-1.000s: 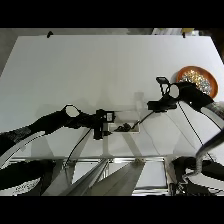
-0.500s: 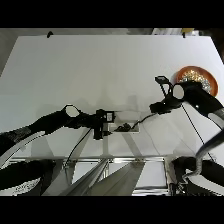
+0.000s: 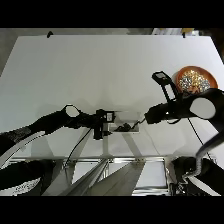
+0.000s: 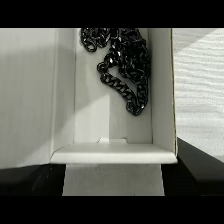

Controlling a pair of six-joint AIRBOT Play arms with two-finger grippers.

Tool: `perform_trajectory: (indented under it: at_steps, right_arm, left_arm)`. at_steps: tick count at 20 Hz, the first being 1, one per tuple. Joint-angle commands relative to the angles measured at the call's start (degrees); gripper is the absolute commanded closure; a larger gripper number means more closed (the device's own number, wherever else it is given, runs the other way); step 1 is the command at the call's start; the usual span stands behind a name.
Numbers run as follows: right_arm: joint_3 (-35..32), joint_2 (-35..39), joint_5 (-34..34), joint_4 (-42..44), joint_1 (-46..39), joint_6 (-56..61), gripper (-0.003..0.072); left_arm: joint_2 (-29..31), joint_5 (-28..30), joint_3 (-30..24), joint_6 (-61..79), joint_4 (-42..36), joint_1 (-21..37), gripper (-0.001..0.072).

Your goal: Fold the box and place the chain.

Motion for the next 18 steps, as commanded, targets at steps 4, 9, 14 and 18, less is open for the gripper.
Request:
perform_trajectory:
  at_steps: [4, 9, 14, 18]
  right_arm:
    - [0.0, 3.8, -12.7, 9.5, 11.6, 0.9, 0.067]
    - [-0.1, 0.3, -14.4, 9.0, 13.0, 2.2, 0.067]
    - [0.0, -3.7, -14.3, 8.5, 13.0, 1.9, 0.0488]
    - [1.4, -1.8, -12.7, 8.1, 10.1, 0.0, 0.0469]
  left_arm:
    - [0.0, 0.0, 0.0, 0.0, 0.0, 0.0, 0.0505]
    - [0.0, 0.0, 0.0, 0.0, 0.0, 0.0, 0.0505]
    - [0.0, 0.0, 0.0, 0.0, 0.0, 0.0, 0.0505]
    - [0.0, 0.0, 0.0, 0.0, 0.0, 0.0, 0.0505]
